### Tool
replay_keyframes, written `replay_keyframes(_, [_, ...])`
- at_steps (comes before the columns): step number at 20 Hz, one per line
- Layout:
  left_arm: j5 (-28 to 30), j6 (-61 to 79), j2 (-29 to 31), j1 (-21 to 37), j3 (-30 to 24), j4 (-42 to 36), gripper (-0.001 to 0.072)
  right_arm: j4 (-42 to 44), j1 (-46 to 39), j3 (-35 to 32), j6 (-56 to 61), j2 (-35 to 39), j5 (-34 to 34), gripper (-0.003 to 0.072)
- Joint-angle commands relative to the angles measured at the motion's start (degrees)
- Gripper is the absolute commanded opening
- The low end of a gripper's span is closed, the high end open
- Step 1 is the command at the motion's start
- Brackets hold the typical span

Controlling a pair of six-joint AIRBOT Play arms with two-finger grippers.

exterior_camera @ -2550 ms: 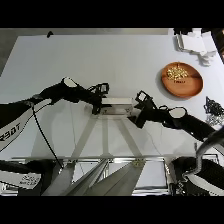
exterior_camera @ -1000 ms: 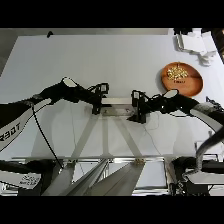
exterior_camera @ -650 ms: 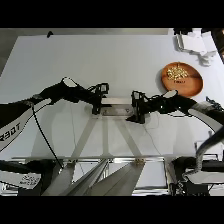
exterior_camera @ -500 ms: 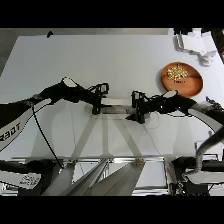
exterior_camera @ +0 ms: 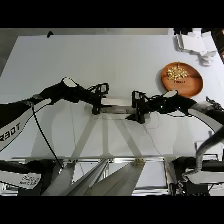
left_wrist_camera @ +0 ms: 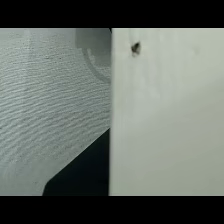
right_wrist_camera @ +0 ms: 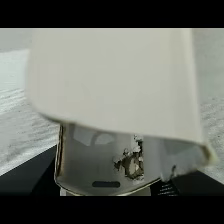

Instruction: Fold the box and place the chain.

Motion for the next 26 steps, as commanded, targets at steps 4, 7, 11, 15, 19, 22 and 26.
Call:
replay_keyframes(4, [0.1,0.0,0.0,0.0,0.0,0.0,0.0006,0.0,0.1,0.0,0.0,0.0,0.8,0.0448])
replay_keyframes(7, [0.1,0.0,0.0,0.0,0.0,0.0,0.0006,0.0,0.1,0.0,0.0,0.0,0.8,0.0448])
replay_keyframes(11, [0.4,0.3,0.0,0.0,0.0,-0.3,0.0007,0.0,0.1,0.0,0.0,0.0,0.8,0.0448])
replay_keyframes(15, [0.5,0.3,0.0,0.5,0.0,-0.5,0.0226,0.0,0.1,0.0,0.0,0.0,0.8,0.0448])
replay_keyframes(19, [0.0,-1.0,1.8,2.2,0.0,-0.1,0.0281,0.0,0.0,0.0,0.0,0.0,0.8,0.0448])
replay_keyframes(22, [-0.5,-3.8,6.1,6.4,0.0,0.7,0.0281,0.0,0.1,0.0,0.0,0.0,0.8,0.0448])
replay_keyframes(26, [-2.6,-11.4,12.8,10.4,0.0,12.0,0.028,0.0,0.1,0.0,0.0,0.0,0.8,0.0448])
